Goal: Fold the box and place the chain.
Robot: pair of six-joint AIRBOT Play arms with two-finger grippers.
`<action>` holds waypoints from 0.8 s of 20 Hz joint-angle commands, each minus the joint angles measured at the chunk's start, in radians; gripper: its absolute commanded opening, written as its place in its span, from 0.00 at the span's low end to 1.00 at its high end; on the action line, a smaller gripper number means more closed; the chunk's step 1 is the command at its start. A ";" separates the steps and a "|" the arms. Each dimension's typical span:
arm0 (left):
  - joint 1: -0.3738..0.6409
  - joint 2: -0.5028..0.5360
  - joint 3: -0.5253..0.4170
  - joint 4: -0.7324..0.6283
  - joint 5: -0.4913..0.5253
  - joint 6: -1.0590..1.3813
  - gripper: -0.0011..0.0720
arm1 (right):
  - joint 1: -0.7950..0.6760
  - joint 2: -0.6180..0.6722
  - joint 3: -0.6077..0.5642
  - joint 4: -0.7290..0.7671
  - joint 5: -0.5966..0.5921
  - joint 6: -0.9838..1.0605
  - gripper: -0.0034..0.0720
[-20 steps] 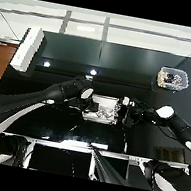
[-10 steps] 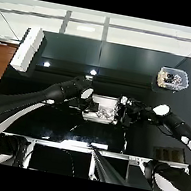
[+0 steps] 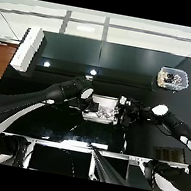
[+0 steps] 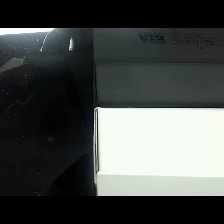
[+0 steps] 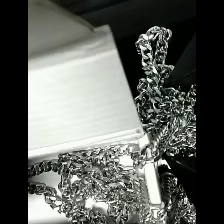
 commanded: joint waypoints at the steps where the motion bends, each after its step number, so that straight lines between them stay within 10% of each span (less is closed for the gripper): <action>1: 0.001 0.000 0.001 0.000 0.001 0.000 0.06 | 0.003 -0.002 -0.001 -0.021 -0.004 0.015 0.40; 2: 0.001 0.000 0.001 0.001 0.001 0.000 0.06 | 0.003 -0.002 -0.001 -0.022 -0.004 0.020 0.12; 3: 0.001 0.000 0.001 0.000 0.001 0.000 0.06 | 0.000 -0.002 -0.001 -0.022 -0.008 0.035 0.06; 16: 0.000 0.000 0.001 0.000 0.002 0.000 0.06 | -0.063 0.276 0.101 -0.291 0.263 0.703 0.06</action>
